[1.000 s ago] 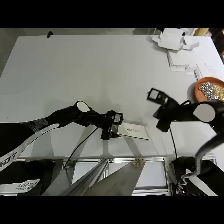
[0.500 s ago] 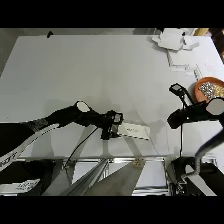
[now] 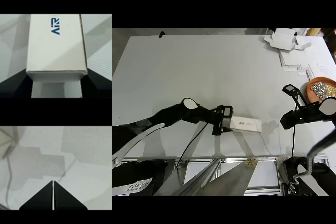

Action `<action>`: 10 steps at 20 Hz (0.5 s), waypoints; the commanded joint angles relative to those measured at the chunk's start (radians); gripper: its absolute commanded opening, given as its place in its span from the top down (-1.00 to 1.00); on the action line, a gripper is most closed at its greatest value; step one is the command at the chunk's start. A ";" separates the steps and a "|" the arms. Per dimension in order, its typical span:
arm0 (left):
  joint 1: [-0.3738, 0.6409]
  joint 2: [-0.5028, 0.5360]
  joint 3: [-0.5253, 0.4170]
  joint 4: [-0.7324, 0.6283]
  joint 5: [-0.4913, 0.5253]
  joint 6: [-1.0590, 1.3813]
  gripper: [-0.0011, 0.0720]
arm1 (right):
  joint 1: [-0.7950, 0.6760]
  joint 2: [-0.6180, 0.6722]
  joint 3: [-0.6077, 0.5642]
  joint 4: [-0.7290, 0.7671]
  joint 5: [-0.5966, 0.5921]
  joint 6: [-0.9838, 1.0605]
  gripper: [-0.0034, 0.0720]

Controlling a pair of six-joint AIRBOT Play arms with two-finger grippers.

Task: Fold the box and place the chain.

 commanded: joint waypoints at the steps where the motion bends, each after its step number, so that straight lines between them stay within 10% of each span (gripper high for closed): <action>1: 0.126 0.171 0.001 0.142 0.018 -0.285 0.11 | -0.001 -0.001 -0.001 0.000 0.002 0.000 0.86; 10: 0.795 0.519 0.000 0.954 -0.002 -1.431 0.01 | -0.001 -0.001 -0.001 0.002 0.002 0.000 0.86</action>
